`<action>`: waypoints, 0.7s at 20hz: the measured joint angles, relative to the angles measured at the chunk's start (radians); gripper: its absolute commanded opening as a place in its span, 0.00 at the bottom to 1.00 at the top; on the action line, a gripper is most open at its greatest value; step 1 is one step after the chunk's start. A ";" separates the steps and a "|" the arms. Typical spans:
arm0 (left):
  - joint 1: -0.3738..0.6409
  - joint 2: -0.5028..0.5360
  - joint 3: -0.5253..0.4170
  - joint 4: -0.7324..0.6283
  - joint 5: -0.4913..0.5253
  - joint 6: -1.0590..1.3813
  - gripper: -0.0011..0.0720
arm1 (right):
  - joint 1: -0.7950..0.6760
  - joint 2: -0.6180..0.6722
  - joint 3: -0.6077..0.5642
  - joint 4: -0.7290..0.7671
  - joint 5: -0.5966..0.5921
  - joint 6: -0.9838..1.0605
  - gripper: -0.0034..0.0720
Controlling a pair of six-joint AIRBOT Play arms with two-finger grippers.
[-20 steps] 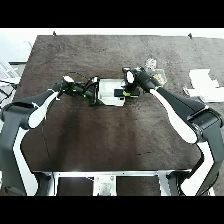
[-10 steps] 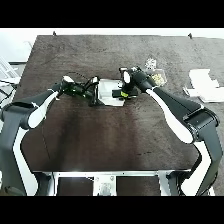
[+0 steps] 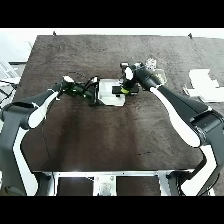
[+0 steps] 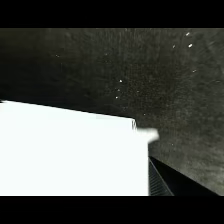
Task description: Fold the box and place the chain.
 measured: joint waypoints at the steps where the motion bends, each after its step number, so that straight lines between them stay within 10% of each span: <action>1: 0.000 0.000 0.000 0.000 0.000 0.000 0.48 | 0.000 0.019 0.000 0.000 0.002 -0.006 0.77; 9: 0.000 0.000 0.000 0.000 0.000 -0.001 0.48 | -0.047 0.181 0.000 -0.109 0.051 -0.130 0.71; 11: 0.000 0.000 0.000 0.000 -0.001 -0.001 0.48 | -0.094 0.195 0.000 -0.153 0.018 -0.141 0.50; 14: 0.000 0.000 0.000 0.000 -0.001 -0.001 0.48 | -0.193 0.178 0.000 -0.155 -0.074 -0.177 0.51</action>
